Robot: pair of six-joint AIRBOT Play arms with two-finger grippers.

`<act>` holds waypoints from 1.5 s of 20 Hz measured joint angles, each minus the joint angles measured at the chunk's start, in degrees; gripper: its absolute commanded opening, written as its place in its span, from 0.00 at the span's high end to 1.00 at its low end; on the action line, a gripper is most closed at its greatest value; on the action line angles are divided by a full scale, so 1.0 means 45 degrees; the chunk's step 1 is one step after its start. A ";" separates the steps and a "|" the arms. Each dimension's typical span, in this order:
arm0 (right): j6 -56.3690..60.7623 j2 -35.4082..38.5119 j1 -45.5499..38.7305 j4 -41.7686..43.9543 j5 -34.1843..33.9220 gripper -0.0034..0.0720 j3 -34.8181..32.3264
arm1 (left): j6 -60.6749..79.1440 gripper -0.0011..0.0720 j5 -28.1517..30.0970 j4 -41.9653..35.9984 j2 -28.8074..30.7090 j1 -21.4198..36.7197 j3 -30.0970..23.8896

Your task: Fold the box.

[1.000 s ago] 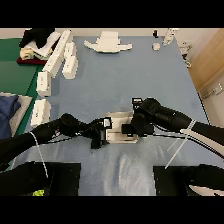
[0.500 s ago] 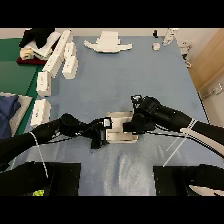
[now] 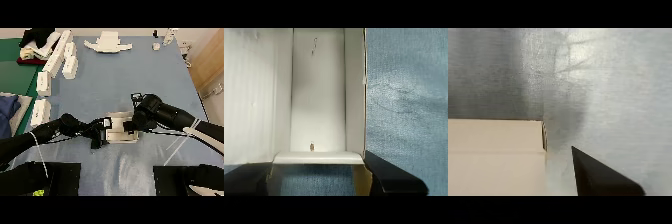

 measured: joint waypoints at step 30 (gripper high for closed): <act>-1.7053 -0.2832 -0.7155 1.2682 -0.3434 0.95 0.0937 | 0.0005 0.50 0.0000 0.0005 0.0000 0.0000 0.0005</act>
